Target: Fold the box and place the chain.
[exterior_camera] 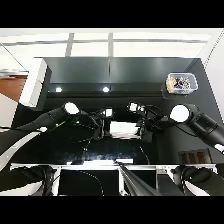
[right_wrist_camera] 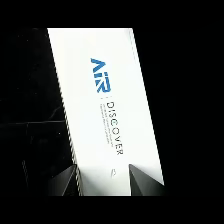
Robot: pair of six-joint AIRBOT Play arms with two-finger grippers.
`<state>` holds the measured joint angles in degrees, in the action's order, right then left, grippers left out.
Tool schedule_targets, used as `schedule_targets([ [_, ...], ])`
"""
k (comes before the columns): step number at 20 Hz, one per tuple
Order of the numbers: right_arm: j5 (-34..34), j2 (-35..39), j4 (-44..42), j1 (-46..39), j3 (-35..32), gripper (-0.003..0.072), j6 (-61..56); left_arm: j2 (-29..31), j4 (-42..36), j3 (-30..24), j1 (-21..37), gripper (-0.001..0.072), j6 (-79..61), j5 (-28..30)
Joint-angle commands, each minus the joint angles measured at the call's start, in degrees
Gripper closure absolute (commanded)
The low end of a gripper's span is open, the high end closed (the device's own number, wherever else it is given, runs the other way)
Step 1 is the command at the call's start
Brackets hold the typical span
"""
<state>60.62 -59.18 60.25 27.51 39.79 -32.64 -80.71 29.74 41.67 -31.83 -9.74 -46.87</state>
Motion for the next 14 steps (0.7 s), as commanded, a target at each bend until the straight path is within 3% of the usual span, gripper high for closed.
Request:
schedule_targets([
  [1,0.7,0.1,0.0,0.1,0.7,0.0295,-2.0,0.0,0.0,0.0,0.0,0.0227,0.1,0.1],
  [7,11.5,2.4,1.1,-2.1,6.6,0.0297,-14.6,0.0,0.0,0.0,0.0,0.0227,0.1,0.1],
  [8,12.1,2.7,-0.5,-2.8,6.8,0.0419,-18.4,0.0,0.0,0.0,0.0,0.0227,0.1,0.1],
  [9,12.2,2.6,-2.7,-3.5,6.6,0.0668,-22.8,0.0,0.0,0.0,0.0,0.0227,0.1,0.1],
  [12,4.5,2.5,-8.3,-3.7,3.3,0.0645,-39.3,0.0,0.0,0.0,0.0,0.0227,0.1,0.1],
  [14,-0.8,2.5,-16.4,-3.7,-1.6,0.0646,-43.5,0.0,0.0,0.0,0.0,0.0227,0.1,0.1],
])
